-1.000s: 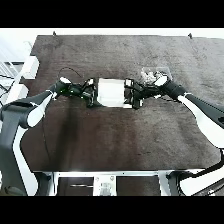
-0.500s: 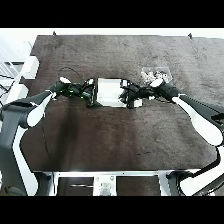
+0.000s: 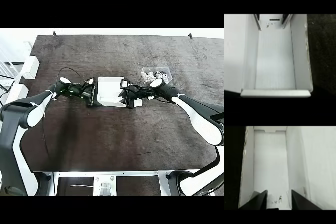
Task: Fold the box and place the chain.
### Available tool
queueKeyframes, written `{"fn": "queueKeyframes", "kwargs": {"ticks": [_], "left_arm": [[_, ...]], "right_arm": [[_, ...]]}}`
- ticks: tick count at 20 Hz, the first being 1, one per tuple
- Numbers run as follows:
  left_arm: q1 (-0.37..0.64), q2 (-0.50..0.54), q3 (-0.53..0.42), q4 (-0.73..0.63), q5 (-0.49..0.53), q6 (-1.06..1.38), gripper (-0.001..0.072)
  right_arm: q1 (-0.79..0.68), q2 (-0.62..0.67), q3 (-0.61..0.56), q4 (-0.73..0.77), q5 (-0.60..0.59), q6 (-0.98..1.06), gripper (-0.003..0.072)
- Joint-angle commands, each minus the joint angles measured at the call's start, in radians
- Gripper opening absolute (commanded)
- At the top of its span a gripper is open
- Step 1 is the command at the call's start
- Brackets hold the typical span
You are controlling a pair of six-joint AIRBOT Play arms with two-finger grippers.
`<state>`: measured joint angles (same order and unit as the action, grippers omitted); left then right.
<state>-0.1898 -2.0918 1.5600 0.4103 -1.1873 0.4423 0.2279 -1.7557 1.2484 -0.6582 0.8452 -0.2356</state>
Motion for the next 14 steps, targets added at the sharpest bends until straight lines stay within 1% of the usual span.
{"fn": "queueKeyframes", "kwargs": {"ticks": [1,2,3,4,6,9,12,14], "left_arm": [[0.0,0.0,0.0,0.001,0.002,0.0,0.0624],[0.0,0.0,0.0,0.001,0.002,0.0,0.0624],[0.0,0.0,0.0,0.001,0.002,0.0,0.0624],[0.0,0.0,0.0,0.001,0.002,0.0,0.0624],[0.0,0.0,0.0,0.001,0.002,0.0,0.0624],[0.0,0.0,0.0,0.001,0.001,0.0,0.0624],[0.0,0.0,0.0,0.001,0.001,0.0,0.0624],[0.001,0.0,0.0,0.001,0.002,0.0,0.0624]], "right_arm": [[0.0,0.002,0.001,-0.136,0.005,0.149,0.0182],[0.0,0.006,0.001,-0.196,0.016,0.217,0.0115],[0.0,0.014,0.002,-0.254,0.038,0.264,0.0114],[0.0,0.024,0.001,-0.296,0.058,0.314,0.0064],[-0.001,0.058,0.001,-0.367,0.077,0.428,0.0011],[-0.001,0.128,0.001,-0.428,0.134,0.555,0.0009],[-0.019,0.22,0.001,-0.427,0.137,0.706,0.0008],[-0.067,0.271,0.001,-0.427,0.136,0.861,0.0008]]}}
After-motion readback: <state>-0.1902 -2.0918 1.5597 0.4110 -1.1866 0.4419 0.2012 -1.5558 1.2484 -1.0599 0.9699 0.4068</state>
